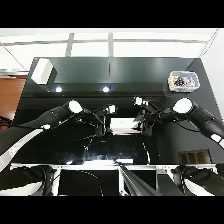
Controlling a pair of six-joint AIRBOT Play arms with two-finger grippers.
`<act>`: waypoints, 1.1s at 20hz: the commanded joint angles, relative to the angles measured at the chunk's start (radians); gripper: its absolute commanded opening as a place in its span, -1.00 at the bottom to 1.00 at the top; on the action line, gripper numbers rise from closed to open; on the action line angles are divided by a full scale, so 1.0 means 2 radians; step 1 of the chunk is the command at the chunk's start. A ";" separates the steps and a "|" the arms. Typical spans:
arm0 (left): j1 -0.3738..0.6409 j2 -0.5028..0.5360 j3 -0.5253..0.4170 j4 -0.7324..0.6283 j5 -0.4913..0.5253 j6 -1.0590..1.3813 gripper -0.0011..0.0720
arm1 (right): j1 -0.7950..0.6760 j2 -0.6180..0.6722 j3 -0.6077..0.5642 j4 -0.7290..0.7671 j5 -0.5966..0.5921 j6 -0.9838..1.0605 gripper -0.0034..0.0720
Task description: Fold the box and place the chain.
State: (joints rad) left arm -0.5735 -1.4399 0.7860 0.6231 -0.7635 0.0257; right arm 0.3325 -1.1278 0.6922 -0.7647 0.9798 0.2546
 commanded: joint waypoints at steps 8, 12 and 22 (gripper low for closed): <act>0.000 0.000 0.000 0.000 0.001 0.000 0.01 | -0.085 0.041 0.022 0.047 0.150 0.288 -0.71; 0.000 0.000 0.000 0.000 0.001 0.000 0.01 | -0.081 0.033 -0.017 0.154 0.122 0.317 -0.90; 0.000 0.000 0.000 0.000 0.001 0.000 0.01 | -0.038 -0.053 -0.025 0.157 0.014 0.352 -0.90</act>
